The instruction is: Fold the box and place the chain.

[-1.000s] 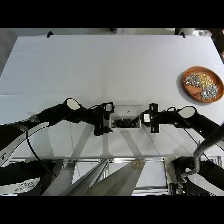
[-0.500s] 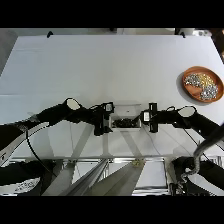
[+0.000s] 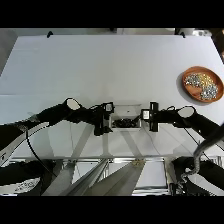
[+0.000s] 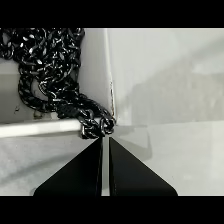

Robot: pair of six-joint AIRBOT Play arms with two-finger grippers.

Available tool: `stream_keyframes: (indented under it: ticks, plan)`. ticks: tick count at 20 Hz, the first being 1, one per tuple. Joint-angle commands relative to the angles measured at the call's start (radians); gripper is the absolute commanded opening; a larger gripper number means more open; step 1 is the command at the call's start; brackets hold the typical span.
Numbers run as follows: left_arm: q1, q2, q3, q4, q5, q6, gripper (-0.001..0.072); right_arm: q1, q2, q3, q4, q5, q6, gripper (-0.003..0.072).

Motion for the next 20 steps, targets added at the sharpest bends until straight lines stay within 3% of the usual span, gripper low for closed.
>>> stream_keyframes:
  ticks: [1, 6, 7, 8, 9, 13, 15, 18, 20]
  plan:
    - [0.0, 0.0, 0.001, 0.0, 0.0, 0.0, 0.029, -0.001, 0.006, 0.0, -0.082, -0.043, 0.11, 0.0038]
    - [0.0, 0.0, 0.001, 0.0, 0.0, 0.0, 0.029, -0.001, 0.059, 0.0, -0.108, -0.013, 0.147, 0.0031]
    - [-0.001, 0.0, 0.001, 0.0, 0.0, 0.0, 0.029, -0.001, 0.063, 0.0, -0.103, 0.004, 0.144, 0.0145]
    - [0.0, 0.0, 0.001, 0.0, 0.0, 0.0, 0.029, 0.0, 0.062, 0.0, -0.098, 0.027, 0.135, 0.0314]
    - [0.0, 0.0, 0.001, 0.0, 0.0, 0.0, 0.029, 0.0, 0.061, 0.0, -0.098, 0.049, 0.126, 0.0339]
    - [0.0, 0.0, 0.001, 0.0, 0.0, 0.0, 0.029, 0.0, 0.061, 0.0, -0.051, 0.092, 0.028, 0.0335]
    - [0.0, 0.0, 0.001, 0.0, 0.0, 0.0, 0.029, 0.0, 0.061, 0.0, 0.008, 0.092, -0.002, 0.0231]
    - [0.0, 0.0, 0.001, 0.0, 0.0, 0.0, 0.029, 0.0, 0.061, 0.0, 0.019, 0.095, -0.022, 0.0217]
    - [0.0, 0.0, 0.001, 0.0, 0.0, 0.0, 0.029, 0.0, 0.061, 0.0, 0.025, 0.105, -0.022, 0.0154]
